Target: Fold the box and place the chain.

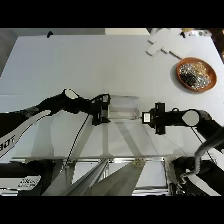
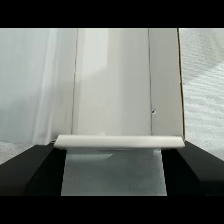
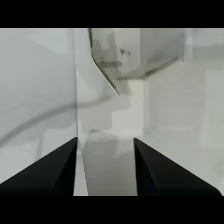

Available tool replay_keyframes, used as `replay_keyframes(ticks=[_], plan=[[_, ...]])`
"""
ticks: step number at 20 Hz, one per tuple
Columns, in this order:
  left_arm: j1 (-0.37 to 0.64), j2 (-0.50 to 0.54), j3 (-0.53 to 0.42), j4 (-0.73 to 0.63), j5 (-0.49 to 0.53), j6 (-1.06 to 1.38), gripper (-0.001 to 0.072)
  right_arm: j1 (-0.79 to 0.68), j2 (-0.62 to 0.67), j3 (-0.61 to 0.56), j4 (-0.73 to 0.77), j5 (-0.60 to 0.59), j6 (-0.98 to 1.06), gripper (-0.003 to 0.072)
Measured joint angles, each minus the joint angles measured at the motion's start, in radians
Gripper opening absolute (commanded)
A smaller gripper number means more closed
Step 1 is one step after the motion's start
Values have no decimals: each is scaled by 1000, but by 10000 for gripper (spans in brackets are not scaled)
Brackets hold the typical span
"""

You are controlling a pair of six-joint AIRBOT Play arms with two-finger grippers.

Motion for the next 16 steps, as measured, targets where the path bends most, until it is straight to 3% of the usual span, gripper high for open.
replay_keyframes(ticks=[5,16], plan=[[0,0,0,0,0,0,390,19,-52,-8,71,-79,-96,317],[0,0,0,0,0,0,390,24,-74,-9,185,-129,-191,268]])
